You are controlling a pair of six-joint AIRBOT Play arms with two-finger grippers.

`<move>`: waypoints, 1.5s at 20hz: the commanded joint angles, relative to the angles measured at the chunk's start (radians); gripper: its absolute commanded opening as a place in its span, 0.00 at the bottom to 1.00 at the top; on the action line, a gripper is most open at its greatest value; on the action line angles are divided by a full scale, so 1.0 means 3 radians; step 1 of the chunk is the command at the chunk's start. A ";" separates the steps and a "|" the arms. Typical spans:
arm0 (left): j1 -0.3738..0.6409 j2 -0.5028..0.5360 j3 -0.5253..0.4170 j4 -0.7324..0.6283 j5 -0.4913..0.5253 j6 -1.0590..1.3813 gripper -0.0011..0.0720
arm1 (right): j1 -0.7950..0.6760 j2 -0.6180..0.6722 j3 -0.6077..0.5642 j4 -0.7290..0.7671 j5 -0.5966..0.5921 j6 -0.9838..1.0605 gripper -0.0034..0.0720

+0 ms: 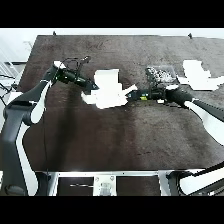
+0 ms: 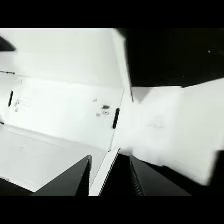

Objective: Fold the box and place the chain.

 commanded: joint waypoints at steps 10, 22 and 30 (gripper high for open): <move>-0.0039 0.0130 -0.0205 -0.0308 -0.0206 0.1766 0.03 | -0.0779 0.0065 -0.0001 0.0708 0.0552 -0.0109 0.46; -0.0046 0.0301 -0.0903 -0.0510 0.0273 0.2823 0.03 | -0.0684 0.0065 -0.0004 0.0710 0.0537 -0.0373 0.46; -0.0046 0.0301 -0.0903 -0.0416 0.0542 0.2486 0.03 | -0.0660 0.0061 -0.0004 0.0674 0.0537 -0.0458 0.45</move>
